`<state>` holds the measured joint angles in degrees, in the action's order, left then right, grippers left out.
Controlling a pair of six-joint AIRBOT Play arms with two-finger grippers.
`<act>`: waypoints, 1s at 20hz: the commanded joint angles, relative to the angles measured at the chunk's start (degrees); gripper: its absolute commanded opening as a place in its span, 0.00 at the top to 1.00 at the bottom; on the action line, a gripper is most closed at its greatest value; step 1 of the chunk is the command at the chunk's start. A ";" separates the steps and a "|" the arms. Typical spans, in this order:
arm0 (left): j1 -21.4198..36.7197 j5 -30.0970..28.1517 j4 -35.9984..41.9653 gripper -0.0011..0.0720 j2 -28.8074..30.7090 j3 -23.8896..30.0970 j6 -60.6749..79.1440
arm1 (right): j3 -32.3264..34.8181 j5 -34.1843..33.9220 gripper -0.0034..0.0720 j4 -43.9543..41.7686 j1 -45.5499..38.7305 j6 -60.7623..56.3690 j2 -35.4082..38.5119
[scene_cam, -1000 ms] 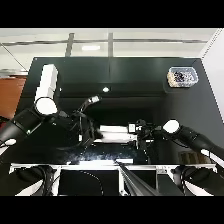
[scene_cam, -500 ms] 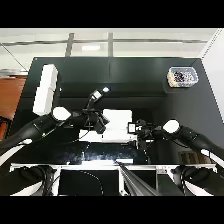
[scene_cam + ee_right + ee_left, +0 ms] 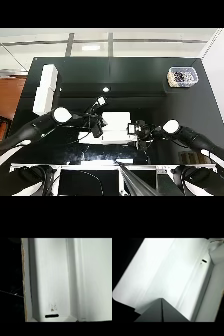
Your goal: Fold the box and place the chain.
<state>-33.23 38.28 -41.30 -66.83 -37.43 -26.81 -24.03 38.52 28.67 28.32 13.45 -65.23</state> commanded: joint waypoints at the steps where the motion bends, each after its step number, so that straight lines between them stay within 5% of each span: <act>1: 2.43 3.65 -10.34 0.94 7.80 -0.81 -5.18 | -0.02 0.00 0.33 -0.09 0.02 -0.04 -0.02; 4: 6.56 14.40 -20.17 0.93 15.80 -0.79 -10.03 | -0.02 0.00 0.33 -0.09 0.02 -0.04 -0.02; 5: 7.54 18.32 -22.23 0.79 16.92 -0.63 -10.01 | 0.00 0.00 0.33 -0.09 0.00 -0.04 -0.02; 7: 7.82 20.48 -22.71 0.16 17.25 1.40 -9.33 | -0.02 0.00 0.33 -0.11 0.02 -0.07 -0.02; 8: 7.08 19.69 -22.10 0.01 16.98 2.89 -6.29 | -0.02 0.00 0.33 -0.09 0.02 -0.04 -0.02; 16: -0.90 0.24 -13.16 0.04 11.21 9.99 2.91 | -0.02 0.00 0.33 -0.09 0.02 -0.04 -0.02; 20: -4.24 -1.73 -10.23 0.05 7.78 9.94 7.34 | -0.02 0.02 0.33 -0.09 0.02 -0.04 -0.02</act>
<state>-35.16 39.72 -54.39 -56.86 -27.83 -22.44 -24.03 38.52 28.58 28.32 13.41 -65.23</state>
